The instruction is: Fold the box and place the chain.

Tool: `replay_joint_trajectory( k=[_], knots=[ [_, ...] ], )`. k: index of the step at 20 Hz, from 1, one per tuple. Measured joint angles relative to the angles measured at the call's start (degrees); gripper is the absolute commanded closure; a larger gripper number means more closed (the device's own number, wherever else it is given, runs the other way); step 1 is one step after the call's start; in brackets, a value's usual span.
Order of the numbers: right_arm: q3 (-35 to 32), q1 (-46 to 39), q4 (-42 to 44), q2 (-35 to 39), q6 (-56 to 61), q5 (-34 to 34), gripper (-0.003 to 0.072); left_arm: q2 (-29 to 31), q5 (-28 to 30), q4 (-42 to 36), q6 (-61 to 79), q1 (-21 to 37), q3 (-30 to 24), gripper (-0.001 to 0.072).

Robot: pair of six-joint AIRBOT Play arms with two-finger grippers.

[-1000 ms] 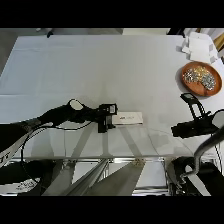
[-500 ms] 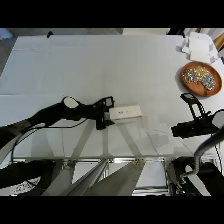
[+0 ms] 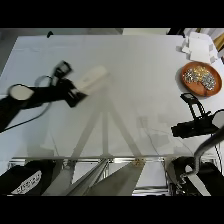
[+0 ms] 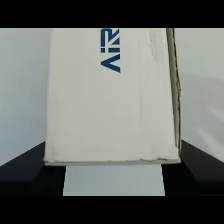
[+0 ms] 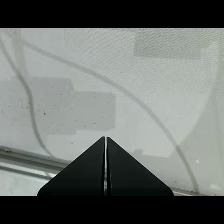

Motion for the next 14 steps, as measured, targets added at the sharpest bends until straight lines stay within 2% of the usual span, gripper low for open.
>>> replay_joint_trajectory(
  k=[3,6,12,13,14],
  knots=[
    [0.0,0.0,0.0,0.0,0.0,0.0,0.0676,1.9,0.1,4.8,-9.8,11.4,0.0,0.0707],
    [0.0,0.0,0.0,0.0,0.0,0.0,0.0676,1.4,0.2,9.3,-18.1,19.3,0.0,0.0707],
    [0.0,0.0,0.0,0.0,0.0,0.0,0.0676,-4.5,-2.3,17.3,-25.7,24.1,0.0,0.0694],
    [0.0,0.0,0.0,0.0,0.0,0.0,0.0676,-5.6,-3.3,18.1,-26.0,24.3,0.0,0.0627],
    [0.0,0.0,0.0,0.0,0.0,0.0,0.0676,-6.5,-4.1,18.8,-26.4,24.5,0.0,0.0458]
  ],
)
